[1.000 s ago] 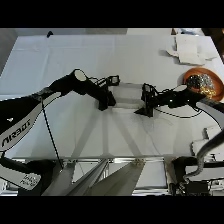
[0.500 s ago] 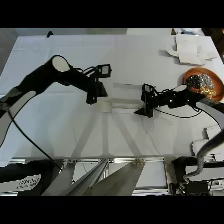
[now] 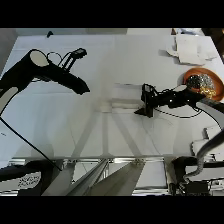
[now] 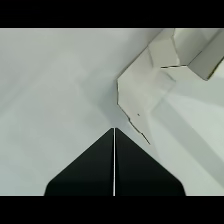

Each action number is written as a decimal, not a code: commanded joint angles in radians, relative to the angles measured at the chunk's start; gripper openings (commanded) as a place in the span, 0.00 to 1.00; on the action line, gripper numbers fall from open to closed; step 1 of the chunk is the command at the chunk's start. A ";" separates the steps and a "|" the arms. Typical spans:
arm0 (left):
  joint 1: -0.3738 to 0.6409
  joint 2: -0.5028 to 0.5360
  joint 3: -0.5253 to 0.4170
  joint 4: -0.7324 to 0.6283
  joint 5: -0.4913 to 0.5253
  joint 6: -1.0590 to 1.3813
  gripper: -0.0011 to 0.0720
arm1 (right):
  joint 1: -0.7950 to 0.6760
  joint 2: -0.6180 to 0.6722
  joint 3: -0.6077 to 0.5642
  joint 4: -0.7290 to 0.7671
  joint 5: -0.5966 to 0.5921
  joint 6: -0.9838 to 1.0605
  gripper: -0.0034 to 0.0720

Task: Fold the box and place the chain.

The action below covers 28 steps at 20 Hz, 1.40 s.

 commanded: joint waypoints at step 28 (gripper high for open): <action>-0.212 -0.057 -0.235 -0.196 0.362 -0.033 0.03 | 0.000 0.000 0.000 0.000 0.000 0.000 0.71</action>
